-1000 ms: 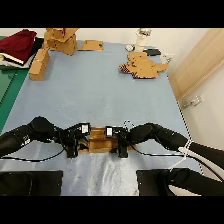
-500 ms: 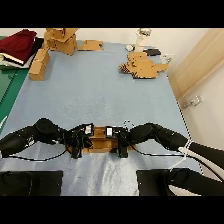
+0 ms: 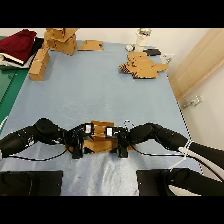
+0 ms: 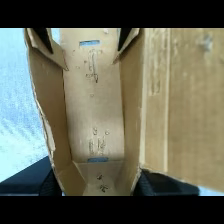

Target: Fold the box.

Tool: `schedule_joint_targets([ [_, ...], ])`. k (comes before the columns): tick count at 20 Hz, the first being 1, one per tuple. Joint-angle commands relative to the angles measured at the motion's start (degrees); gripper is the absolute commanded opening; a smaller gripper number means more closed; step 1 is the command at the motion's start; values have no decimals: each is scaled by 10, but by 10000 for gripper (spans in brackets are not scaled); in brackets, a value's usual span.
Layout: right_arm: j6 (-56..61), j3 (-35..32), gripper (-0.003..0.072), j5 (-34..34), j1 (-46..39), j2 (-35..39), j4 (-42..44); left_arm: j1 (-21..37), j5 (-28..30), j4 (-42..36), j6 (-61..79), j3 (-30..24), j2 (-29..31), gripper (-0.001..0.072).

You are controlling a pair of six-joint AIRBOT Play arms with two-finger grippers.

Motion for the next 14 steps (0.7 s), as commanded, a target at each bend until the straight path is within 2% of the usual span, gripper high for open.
schedule_joint_targets([
  [1, 1, 0, 500, 0, 0, 0, 0, 0, 2, 17, -34, 0, 1, 515],
  [2, 1, 0, 500, 0, 0, 0, 1, 0, 7, 47, -68, 1, 2, 382],
  [3, 1, 0, 500, 0, 0, 0, 0, 0, 14, 90, -111, 2, 8, 210],
  [4, 1, 0, 500, 0, 0, 0, 1, 0, 17, 138, -161, 5, 17, 93],
  [5, 1, 0, 500, 1, 0, 0, 1, 0, 21, 183, -216, 7, 30, 83],
  [6, 1, 0, 500, 0, 0, 0, 1, 0, 21, 229, -275, 10, 49, 11],
  [10, 1, 0, 500, 0, 0, 0, 1, 1, 20, 369, -476, 16, 156, 11],
  [12, 1, 0, 500, 0, 0, 0, 1, 14, 9, 467, -664, 15, 216, 11],
  [14, 1, 0, 500, 0, 0, 0, 1, 56, -44, 566, -886, 15, 249, 11],
])
